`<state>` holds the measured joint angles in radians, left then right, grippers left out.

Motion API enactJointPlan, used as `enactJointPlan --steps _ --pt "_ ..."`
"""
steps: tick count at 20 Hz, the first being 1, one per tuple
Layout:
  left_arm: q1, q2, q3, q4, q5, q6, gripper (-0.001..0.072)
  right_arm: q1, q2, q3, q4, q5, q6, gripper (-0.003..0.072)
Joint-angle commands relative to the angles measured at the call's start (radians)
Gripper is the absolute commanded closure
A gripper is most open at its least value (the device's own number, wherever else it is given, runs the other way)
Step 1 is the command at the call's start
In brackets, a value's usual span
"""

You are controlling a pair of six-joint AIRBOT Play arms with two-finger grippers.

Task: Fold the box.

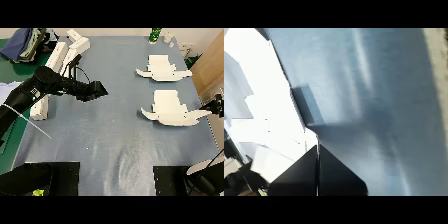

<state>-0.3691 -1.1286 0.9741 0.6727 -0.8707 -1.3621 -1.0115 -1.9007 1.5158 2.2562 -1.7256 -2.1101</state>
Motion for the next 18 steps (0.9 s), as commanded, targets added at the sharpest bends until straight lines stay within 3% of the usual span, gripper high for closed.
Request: enactJointPlan --steps 1,4,6,9,15,17,18 --pt "0.001 0.0 0.0 0.0 0.0 0.0 0.0121 0.076 0.005 -0.01 0.021 -0.01 -0.011 0.0684" --pt "0.001 0.0 0.001 0.0 0.013 0.014 0.0121 0.167 0.038 -0.034 0.115 0.003 -0.012 0.0685" --pt "0.003 0.0 0.001 0.0 0.026 0.039 0.0121 0.236 0.098 -0.121 0.203 0.082 -0.038 0.0686" --pt "0.014 0.0 0.003 0.003 -0.016 0.056 0.0121 0.356 0.261 -0.352 0.224 0.264 -0.045 0.0686" --pt "0.077 0.015 0.003 0.004 -0.272 0.117 0.0121 0.564 0.716 -0.875 0.222 0.537 0.05 0.0686" --pt "0.091 0.015 0.003 0.005 -0.317 0.121 0.0122 0.626 0.815 -0.973 0.199 0.605 0.111 0.0683" --pt "0.095 0.015 0.003 0.008 -0.323 0.122 0.0121 0.651 0.839 -0.992 0.175 0.606 0.129 0.0633"
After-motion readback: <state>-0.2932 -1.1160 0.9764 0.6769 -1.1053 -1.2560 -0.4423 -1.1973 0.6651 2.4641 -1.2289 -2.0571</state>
